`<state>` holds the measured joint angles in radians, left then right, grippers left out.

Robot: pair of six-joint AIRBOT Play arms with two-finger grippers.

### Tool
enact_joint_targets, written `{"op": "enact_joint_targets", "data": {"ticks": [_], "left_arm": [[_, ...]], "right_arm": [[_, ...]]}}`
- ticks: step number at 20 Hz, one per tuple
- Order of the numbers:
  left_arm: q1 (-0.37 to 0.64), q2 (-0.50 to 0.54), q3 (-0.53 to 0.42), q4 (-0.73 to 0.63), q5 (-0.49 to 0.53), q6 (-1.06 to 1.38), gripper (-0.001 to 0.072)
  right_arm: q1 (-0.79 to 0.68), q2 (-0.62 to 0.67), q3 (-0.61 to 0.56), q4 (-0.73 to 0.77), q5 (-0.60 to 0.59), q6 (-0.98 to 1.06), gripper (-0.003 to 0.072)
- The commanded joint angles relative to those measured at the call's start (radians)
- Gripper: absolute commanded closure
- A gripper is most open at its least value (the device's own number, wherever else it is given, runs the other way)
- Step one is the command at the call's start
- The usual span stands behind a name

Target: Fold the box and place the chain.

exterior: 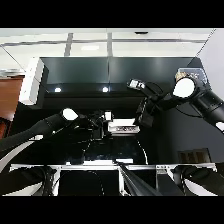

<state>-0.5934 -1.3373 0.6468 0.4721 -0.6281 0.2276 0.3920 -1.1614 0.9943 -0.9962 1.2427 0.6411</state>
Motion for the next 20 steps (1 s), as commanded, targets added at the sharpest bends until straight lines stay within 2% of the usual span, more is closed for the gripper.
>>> {"op": "enact_joint_targets", "data": {"ticks": [1,7,11,14,17,20], "left_arm": [[0.000,-0.001,0.001,0.000,0.000,0.000,0.0379],[0.000,-0.001,0.001,0.001,0.000,0.000,0.0379],[0.000,-0.001,0.001,0.001,0.000,0.000,0.0379],[0.000,-0.001,0.001,0.001,0.000,0.000,0.0379],[0.000,-0.001,0.001,0.001,0.000,0.000,0.0379],[0.000,-0.001,0.001,0.001,0.000,0.000,0.0379]], "right_arm": [[0.003,-0.002,-0.012,0.049,0.006,-0.139,0.0008],[0.003,-0.003,-0.102,0.072,-0.068,-0.237,0.0009],[0.000,0.039,-0.029,0.072,-0.075,-0.204,0.0009],[-0.055,0.085,0.047,0.072,-0.155,-0.100,0.0008],[-0.150,0.079,0.046,0.092,-0.260,-0.071,0.0008],[-0.175,0.035,-0.007,0.142,-0.251,-0.072,0.0009]]}}
